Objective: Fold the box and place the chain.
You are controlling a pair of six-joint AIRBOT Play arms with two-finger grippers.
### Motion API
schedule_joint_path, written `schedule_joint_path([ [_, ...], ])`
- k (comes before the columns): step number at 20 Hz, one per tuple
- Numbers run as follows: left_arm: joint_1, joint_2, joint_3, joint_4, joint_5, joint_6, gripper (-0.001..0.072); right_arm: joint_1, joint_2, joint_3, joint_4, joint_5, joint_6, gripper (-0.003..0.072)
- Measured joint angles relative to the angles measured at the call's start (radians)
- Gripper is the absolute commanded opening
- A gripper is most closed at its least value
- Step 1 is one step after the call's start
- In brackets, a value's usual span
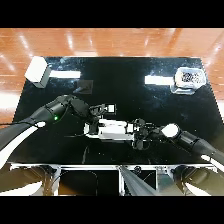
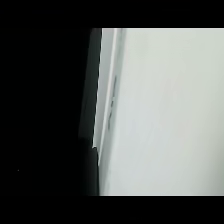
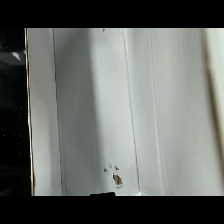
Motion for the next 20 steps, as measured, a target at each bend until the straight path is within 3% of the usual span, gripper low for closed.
schedule_joint_path([
  [11, 0.000, 0.000, 0.000, 0.000, 0.014, -0.029, 0.0016, -0.017, -0.001, 0.000, -0.033, -0.010, 0.001, 0.0659],
  [12, 0.000, 0.000, 0.000, 0.000, 0.014, -0.029, 0.0016, -0.016, -0.001, 0.000, -0.033, -0.011, 0.001, 0.0535],
  [13, 0.000, 0.000, 0.000, 0.000, 0.018, -0.029, 0.0016, -0.014, 0.000, 0.000, -0.032, -0.010, 0.001, 0.0495],
  [20, 0.000, 0.000, 0.000, 0.001, 0.019, -0.029, 0.0017, -0.004, -0.002, 0.000, -0.020, -0.010, 0.001, 0.0495],
])
